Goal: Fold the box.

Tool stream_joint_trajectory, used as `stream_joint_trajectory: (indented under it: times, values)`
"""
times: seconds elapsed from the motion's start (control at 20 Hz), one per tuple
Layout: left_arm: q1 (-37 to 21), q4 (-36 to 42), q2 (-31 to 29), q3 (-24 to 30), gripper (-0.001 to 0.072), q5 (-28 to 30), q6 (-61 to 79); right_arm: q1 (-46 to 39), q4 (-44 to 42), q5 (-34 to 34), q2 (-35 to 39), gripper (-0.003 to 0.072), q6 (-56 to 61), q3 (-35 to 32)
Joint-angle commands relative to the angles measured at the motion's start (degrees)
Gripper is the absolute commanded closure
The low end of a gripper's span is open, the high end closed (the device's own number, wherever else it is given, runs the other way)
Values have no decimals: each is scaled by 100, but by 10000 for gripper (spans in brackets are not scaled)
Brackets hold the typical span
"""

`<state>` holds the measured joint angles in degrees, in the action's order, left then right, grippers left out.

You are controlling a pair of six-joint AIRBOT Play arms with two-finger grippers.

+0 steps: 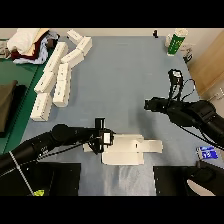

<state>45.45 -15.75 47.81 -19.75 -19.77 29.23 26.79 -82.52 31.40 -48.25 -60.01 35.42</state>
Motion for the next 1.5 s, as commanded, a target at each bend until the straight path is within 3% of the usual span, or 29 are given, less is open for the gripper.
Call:
stream_joint_trajectory:
  times: [0.0, 0.1, 0.85, 1.05, 1.2, 1.3, 1.45]
  values:
    - [310, 129, -92, 175, 701, 542, 256, 7, -4, -20, -2, 668, 4, 2]
    - [315, 437, -48, 267, 700, 472, 256, 7, 0, -33, -2, 668, 2, 2]
    - [315, 612, 173, 321, 696, 247, -31, 13, -70, -94, 0, 668, 2, 2]
    - [317, 616, -236, 321, 701, 1235, 866, 13, -70, -94, 0, 668, 2, 2]
    - [411, 654, -649, 323, 703, 1504, 887, 13, -70, -98, -2, 669, 2, 2]
    - [717, 656, -625, 345, 703, 1880, 879, 13, -68, -96, 0, 669, 2, 2]
    - [1198, 682, -319, 551, 702, 1950, 614, 13, -68, -103, -2, 669, 2, 2]
